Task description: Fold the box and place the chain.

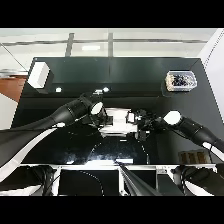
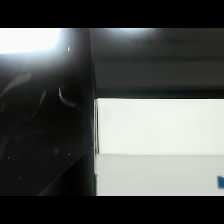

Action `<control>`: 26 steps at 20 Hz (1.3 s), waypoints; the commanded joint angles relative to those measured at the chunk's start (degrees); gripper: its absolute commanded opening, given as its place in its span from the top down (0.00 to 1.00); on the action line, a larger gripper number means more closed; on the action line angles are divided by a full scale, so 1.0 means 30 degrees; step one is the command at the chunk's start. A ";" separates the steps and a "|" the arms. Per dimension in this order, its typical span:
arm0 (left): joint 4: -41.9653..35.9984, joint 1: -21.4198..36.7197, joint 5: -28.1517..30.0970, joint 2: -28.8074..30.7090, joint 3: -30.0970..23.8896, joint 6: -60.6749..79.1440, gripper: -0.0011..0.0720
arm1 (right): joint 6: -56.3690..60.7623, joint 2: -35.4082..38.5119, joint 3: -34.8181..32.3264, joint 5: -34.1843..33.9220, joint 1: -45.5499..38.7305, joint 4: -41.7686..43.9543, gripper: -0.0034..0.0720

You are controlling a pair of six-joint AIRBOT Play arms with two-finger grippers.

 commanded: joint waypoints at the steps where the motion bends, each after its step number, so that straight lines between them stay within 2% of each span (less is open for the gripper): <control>1: 0.0073 -0.0007 -0.0015 0.0066 -0.0189 0.0044 0.95 | 0.0852 0.0561 0.0022 0.0568 -0.0197 -0.1712 0.02; 7: 0.0117 0.0066 0.0175 0.0058 -0.0189 0.0058 0.95 | 0.0780 0.0357 0.0015 0.0583 -0.0182 -0.1807 0.03; 8: 0.0117 0.0066 0.0168 0.0058 -0.0189 0.0058 0.95 | 0.0721 0.0226 0.0015 0.0605 -0.0182 -0.1807 0.07; 9: 0.0117 0.0066 0.0168 0.0058 -0.0189 0.0058 0.95 | 0.0568 0.0117 0.0015 0.0699 -0.0182 -0.1719 0.29; 10: 0.0117 0.0066 0.0168 0.0058 -0.0189 0.0058 0.95 | 0.0568 0.0095 0.0015 0.0721 -0.0182 -0.1515 0.33; 13: 0.0117 0.0066 0.0168 0.0044 -0.0189 0.0109 0.95 | 0.0583 0.0095 0.0015 0.0707 -0.0138 -0.0517 0.34; 15: 0.0117 0.0066 0.0175 0.0036 -0.0189 0.0109 0.95 | 0.0947 0.0087 0.0015 0.0678 0.0036 -0.0102 0.58; 17: 0.0117 0.0066 0.0168 0.0036 -0.0189 0.0109 0.95 | 0.1515 0.0080 0.0015 0.0459 0.0481 0.0146 0.65; 20: 0.0109 0.0066 0.0175 0.0022 -0.0189 0.0109 0.95 | 0.3723 -0.0109 0.0015 -0.0233 0.1049 0.0138 0.65; 21: 0.0109 0.0058 0.0182 0.0022 -0.0189 0.0109 0.95 | 0.3942 -0.0233 0.0015 -0.0240 0.1158 0.0138 0.74; 22: 0.0109 0.0044 0.0182 0.0022 -0.0189 0.0102 0.95 | 0.4109 -0.0379 0.0015 -0.0306 0.1282 0.0146 0.78; 26: 0.0131 -0.0007 0.0182 0.0022 -0.0189 0.0109 0.95 | 0.4226 -0.0510 0.0015 -0.2004 0.2142 0.0138 0.78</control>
